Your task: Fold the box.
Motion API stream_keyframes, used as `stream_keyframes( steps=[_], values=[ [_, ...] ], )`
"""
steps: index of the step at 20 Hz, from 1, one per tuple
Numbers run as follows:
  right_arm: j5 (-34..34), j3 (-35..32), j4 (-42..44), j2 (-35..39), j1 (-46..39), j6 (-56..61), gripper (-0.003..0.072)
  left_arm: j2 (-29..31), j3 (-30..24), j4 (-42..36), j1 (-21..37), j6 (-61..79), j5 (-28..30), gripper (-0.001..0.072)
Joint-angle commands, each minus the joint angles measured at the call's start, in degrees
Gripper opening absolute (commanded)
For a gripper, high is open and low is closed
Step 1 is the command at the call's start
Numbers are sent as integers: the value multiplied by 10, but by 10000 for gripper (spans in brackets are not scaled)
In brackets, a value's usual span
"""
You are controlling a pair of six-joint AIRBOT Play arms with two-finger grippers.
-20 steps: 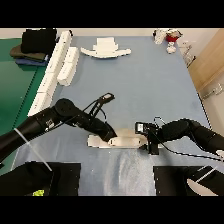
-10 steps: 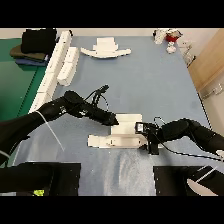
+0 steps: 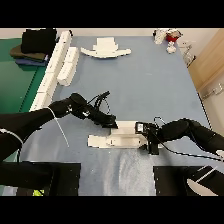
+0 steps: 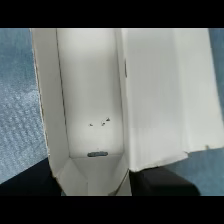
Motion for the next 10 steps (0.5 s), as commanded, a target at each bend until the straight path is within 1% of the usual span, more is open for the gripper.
stream_keyframes(
  steps=[1, 3, 4, 6, 10],
  values=[
    [0, 1, 0, 0, 0, 0, 519, 32, 24, 1, 1, 32, -1, 11],
    [0, 1, 0, 0, 0, 0, 518, 80, 28, 5, 0, 49, -2, 10],
    [0, 1, 0, 0, 0, 0, 519, 110, 28, 26, -3, 49, -5, 10],
    [0, 1, 0, 0, 0, 0, 519, 170, 27, 105, -22, 42, -11, 9],
    [0, 1, 0, 0, 0, 0, 519, 280, 10, 244, -117, 26, -11, 9]
  ],
)
